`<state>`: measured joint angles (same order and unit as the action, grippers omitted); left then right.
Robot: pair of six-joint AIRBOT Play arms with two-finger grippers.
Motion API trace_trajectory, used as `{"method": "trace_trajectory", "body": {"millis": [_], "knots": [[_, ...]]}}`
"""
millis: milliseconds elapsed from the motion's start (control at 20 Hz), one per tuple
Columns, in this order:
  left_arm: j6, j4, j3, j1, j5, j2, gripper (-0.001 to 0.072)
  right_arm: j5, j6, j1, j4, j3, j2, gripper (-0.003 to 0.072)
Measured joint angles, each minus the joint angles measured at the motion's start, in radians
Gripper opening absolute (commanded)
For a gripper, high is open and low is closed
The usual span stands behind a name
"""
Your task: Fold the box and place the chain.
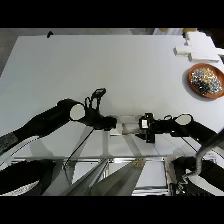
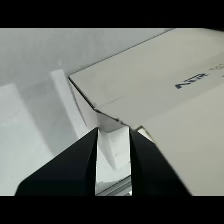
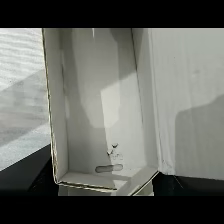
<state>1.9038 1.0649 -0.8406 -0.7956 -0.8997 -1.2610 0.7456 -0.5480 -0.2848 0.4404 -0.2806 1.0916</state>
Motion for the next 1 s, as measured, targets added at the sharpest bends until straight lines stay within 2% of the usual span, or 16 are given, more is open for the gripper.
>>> {"method": "trace_trajectory", "body": {"millis": [300,750,1000], "knots": [[0.155,0.126,-0.151,-0.066,-0.124,-0.125,0.0223,-0.001,0.000,0.000,0.001,0.000,0.000,0.0296],[0.415,0.253,-0.211,-0.123,-0.201,-0.169,0.0233,0.000,-0.001,0.000,0.000,0.000,0.000,0.0296],[0.483,0.314,-0.270,-0.146,-0.260,-0.217,0.0233,0.000,0.000,0.000,0.000,0.000,0.000,0.0296]]}}
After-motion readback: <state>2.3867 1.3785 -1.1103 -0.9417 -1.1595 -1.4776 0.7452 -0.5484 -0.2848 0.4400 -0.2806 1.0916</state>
